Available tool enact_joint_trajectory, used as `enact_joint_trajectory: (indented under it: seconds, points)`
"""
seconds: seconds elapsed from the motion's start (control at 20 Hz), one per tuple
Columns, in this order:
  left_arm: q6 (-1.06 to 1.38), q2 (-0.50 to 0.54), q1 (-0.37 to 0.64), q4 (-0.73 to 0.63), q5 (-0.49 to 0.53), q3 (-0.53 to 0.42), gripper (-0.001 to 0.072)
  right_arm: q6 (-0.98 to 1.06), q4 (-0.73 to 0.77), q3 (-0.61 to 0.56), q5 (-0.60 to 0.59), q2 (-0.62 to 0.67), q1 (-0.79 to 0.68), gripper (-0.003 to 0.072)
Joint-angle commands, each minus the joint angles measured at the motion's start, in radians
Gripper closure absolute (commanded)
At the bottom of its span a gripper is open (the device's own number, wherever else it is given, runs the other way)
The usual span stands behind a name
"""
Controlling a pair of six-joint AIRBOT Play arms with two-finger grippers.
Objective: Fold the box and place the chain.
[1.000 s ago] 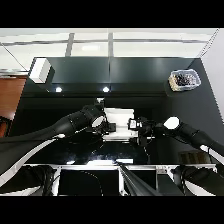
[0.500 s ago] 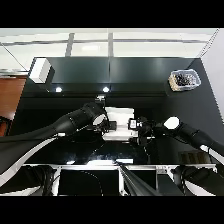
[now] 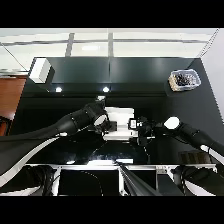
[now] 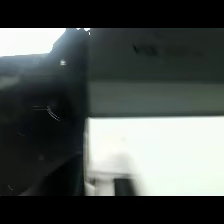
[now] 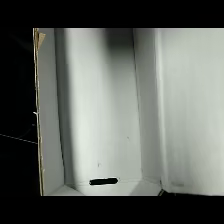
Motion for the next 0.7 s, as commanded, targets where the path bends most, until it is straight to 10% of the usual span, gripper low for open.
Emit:
enact_joint_trajectory:
  seconds: [0.0,0.1,0.2,0.45,0.65]
  points:
    - [-0.002,-0.001,-0.002,0.028,-0.026,0.013,0.0463,0.001,0.002,-0.001,0.000,0.000,0.000,0.0217]
    - [-0.002,-0.001,-0.002,0.039,-0.041,0.020,0.0308,0.001,0.002,-0.001,0.000,0.000,0.000,0.0217]
    - [-0.013,-0.001,-0.002,0.042,-0.041,0.021,0.0307,0.001,0.002,-0.001,0.000,0.000,0.000,0.0217]
    - [-0.020,-0.001,-0.002,0.040,-0.049,0.021,0.0685,0.001,0.002,-0.001,0.000,0.000,0.000,0.0217]
    - [-0.019,-0.001,-0.002,0.042,-0.071,0.023,0.0685,0.007,0.002,0.000,0.002,0.001,0.000,0.0175]
